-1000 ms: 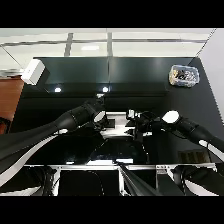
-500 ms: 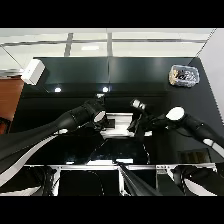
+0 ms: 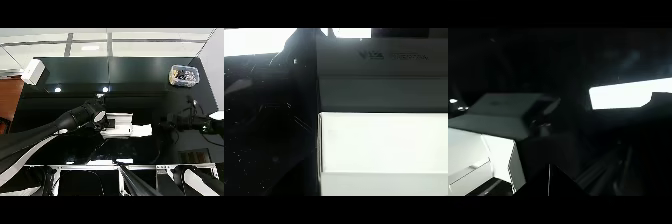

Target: Fold the box and place the chain.

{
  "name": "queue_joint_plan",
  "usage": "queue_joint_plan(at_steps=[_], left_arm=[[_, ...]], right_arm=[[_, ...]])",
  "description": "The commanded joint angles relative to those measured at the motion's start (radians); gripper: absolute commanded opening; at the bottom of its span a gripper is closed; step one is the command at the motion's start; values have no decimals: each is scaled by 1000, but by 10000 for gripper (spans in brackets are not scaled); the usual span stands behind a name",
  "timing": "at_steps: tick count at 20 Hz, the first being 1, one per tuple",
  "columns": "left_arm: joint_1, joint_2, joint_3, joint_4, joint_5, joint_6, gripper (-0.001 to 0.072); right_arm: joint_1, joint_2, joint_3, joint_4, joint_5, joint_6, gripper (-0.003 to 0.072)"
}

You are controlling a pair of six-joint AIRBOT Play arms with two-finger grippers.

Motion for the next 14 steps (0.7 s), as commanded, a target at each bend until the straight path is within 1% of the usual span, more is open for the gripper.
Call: queue_joint_plan(at_steps=[1,4,6,8,10,14], left_arm=[[0,0,0,0,1,0,27],[0,0,0,0,0,0,27],[0,0,0,-5,0,0,28],[0,0,0,-5,0,0,28],[0,0,0,-5,0,0,28],[0,0,0,-4,0,0,27]], right_arm=[[61,-52,-70,38,16,-2,13],[236,-99,-69,126,-58,-35,14],[304,-106,-67,209,-89,-86,14],[335,-106,-55,262,-68,-124,14],[351,-106,-41,268,-42,-134,14],[370,-106,-35,269,-34,-139,16]])
